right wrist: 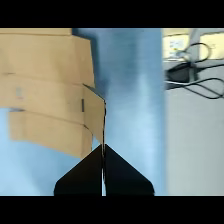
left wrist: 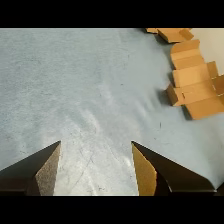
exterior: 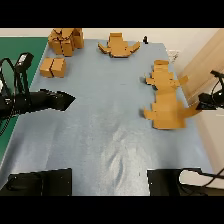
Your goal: Fold the box.
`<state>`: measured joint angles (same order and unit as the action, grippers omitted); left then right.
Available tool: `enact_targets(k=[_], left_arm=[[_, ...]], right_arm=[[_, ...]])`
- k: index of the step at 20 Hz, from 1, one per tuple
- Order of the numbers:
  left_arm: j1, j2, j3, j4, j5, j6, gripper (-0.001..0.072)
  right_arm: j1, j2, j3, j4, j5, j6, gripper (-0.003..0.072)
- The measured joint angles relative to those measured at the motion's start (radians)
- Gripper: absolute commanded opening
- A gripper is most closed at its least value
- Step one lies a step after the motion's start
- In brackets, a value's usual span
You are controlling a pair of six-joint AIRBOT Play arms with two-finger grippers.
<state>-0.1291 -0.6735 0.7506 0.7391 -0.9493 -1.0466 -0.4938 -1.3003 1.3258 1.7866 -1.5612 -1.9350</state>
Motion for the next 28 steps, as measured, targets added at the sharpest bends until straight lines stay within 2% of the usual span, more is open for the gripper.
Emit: enact_targets(k=[4, 6, 8, 11, 14, 17, 20, 24, 28], left_arm=[[0.004, 0.0, 0.004, 0.032, -0.003, 0.0, 0.0689], [0.026, 0.0, 0.005, 0.046, -0.003, 0.0, 0.0688], [0.062, -0.005, 0.005, 0.05, -0.004, 0.0, 0.0689], [0.124, -0.026, 0.005, 0.055, -0.003, 0.01, 0.0689], [0.171, -0.076, 0.005, 0.011, -0.002, 0.054, 0.0689], [0.188, -0.177, 0.005, -0.09, -0.009, 0.163, 0.0689], [0.194, -0.33, 0.005, -0.195, -0.05, 0.32, 0.0689], [0.196, -0.541, 0.012, -0.349, -0.103, 0.561, 0.0688], [0.191, -0.709, 0.044, -0.439, -0.192, 0.689, 0.0687]], right_arm=[[0.157, 0.19, 0.0, 0.213, -0.138, 0.2, 0.0005], [0.271, 0.262, 0.0, 0.321, -0.151, 0.272, 0.0005], [0.396, 0.307, -0.015, 0.385, -0.095, 0.31, 0.0005], [0.573, 0.338, -0.149, 0.431, 0.108, 0.291, 0.0005], [0.724, 0.344, -0.391, 0.452, 0.434, 0.233, 0.0005], [0.857, 0.323, -0.597, 0.474, 0.746, 0.127, 0.0005], [0.97, 0.269, -0.708, 0.484, 0.986, 0.042, 0.0005], [1.04, 0.199, -0.757, 0.486, 1.16, 0.007, 0.0005], [1.059, 0.18, -0.77, 0.486, 1.25, 0.017, 0.0005]])
